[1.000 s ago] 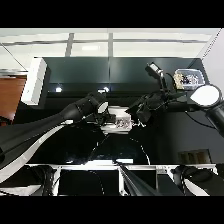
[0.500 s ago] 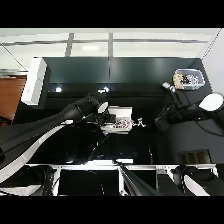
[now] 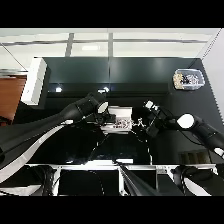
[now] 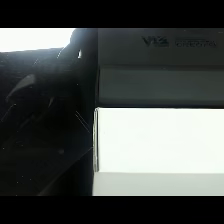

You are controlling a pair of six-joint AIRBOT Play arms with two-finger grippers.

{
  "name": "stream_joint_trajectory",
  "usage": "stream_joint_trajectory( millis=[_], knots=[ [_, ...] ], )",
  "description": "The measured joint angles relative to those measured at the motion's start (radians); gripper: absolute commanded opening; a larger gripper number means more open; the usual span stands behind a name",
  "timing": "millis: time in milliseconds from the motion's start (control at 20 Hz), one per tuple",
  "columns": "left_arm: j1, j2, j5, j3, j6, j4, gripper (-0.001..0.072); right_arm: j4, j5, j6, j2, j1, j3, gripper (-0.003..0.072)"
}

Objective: Fold the box and place the chain.

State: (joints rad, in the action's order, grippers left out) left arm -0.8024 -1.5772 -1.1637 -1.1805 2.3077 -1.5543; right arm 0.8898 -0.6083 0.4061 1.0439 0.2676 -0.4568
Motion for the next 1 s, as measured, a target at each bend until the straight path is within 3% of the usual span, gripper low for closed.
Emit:
stream_joint_trajectory(
  millis=[400,450,550,650,1000],
  knots=[
    [0.0,0.0,0.001,0.0,0.0,0.0,0.0032,-0.135,0.12,-0.052,0.076,0.037,0.013,0.0685],
    [0.0,0.0,0.001,0.0,0.0,0.0,0.0032,-0.144,0.131,-0.054,0.084,0.037,0.013,0.053],
    [0.0,0.0,0.001,0.0,0.0,0.0,0.0032,-0.156,0.144,-0.05,0.094,0.038,0.013,0.0428],
    [0.0,0.0,0.001,0.0,0.0,0.0,0.0032,-0.161,0.138,-0.041,0.099,0.039,0.013,0.0024],
    [0.0,0.0,0.001,0.0,0.0,0.0,0.0032,-0.151,-0.038,0.04,0.059,0.035,-0.048,0.0017]
  ],
)
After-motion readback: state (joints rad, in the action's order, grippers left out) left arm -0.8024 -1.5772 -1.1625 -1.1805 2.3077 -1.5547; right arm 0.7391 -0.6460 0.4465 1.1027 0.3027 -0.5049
